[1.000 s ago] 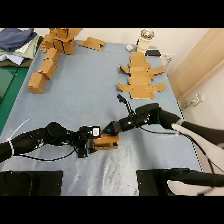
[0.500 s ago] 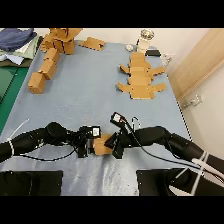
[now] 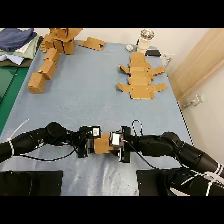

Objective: Fold the box.

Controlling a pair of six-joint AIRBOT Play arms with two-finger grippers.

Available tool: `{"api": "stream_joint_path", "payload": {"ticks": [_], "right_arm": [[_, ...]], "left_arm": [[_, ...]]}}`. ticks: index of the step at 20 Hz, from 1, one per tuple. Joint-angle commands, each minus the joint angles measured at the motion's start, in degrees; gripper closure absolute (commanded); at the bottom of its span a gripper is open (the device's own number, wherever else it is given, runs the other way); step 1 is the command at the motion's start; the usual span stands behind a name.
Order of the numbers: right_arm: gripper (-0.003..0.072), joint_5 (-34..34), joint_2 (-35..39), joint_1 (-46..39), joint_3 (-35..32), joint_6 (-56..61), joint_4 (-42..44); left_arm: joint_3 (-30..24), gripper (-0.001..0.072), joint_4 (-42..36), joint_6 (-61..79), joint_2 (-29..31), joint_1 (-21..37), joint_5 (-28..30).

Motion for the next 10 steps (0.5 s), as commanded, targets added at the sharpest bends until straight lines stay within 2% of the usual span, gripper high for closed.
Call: {"api": "stream_joint_path", "payload": {"ticks": [1,10], "right_arm": [[0.0179,1.51,-0.07,0.94,-0.04,-7.61,-4.39],[0.0171,10.78,-0.98,7.32,-3.41,-7.82,-7.3]], "left_arm": [[0.04,0.0186,0.02,0.04,-0.02,-0.02,0.0],[0.04,0.0186,0.02,0.04,-0.02,-0.02,0.0]]}}
